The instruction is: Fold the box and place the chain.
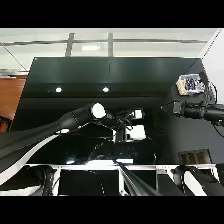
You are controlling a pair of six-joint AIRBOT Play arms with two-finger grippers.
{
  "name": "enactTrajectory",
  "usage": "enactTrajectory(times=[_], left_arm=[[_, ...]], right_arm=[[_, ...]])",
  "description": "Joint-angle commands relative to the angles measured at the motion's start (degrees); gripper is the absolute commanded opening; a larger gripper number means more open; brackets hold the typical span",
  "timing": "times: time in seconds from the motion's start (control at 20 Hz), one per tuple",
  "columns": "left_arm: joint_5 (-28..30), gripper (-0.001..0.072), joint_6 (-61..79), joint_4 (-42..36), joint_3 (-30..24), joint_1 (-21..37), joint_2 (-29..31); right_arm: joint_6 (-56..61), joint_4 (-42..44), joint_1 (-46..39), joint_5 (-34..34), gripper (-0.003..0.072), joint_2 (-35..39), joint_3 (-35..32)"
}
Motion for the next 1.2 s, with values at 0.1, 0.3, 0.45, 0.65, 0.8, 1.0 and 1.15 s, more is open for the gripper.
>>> enactTrajectory(times=[0.1,0.3,0.45,0.65,0.8,1.0,1.15], left_arm=[[3.34,0.0708,-6.45,5.99,0.00,-1.99,-0.04],[8.26,0.0708,-7.76,7.56,-0.04,-4.57,-1.29],[10.08,0.0706,-7.74,7.96,-0.04,-5.75,-2.71],[7.72,0.0281,-7.74,8.66,0.22,-5.81,-2.67],[6.12,0.0265,-9.79,12.90,0.44,-5.01,-0.39],[4.22,0.0264,-23.17,24.90,0.44,4.94,5.40],[1.92,0.0265,-30.84,27.63,0.50,20.39,7.28]], right_arm=[[0.02,0.02,-0.02,-0.22,0.0016,0.04,0.02],[0.02,0.02,-0.02,-0.37,0.0016,0.04,0.02],[0.04,0.02,-0.02,-0.37,0.0016,0.04,0.02],[0.02,0.00,-0.02,-0.37,0.0016,0.04,0.02],[0.02,-0.11,-0.02,-0.37,0.0016,0.04,0.02],[0.02,-0.39,-0.02,-0.57,0.0016,0.04,0.02],[0.02,-0.39,-0.02,-1.14,0.0016,0.04,0.02]])
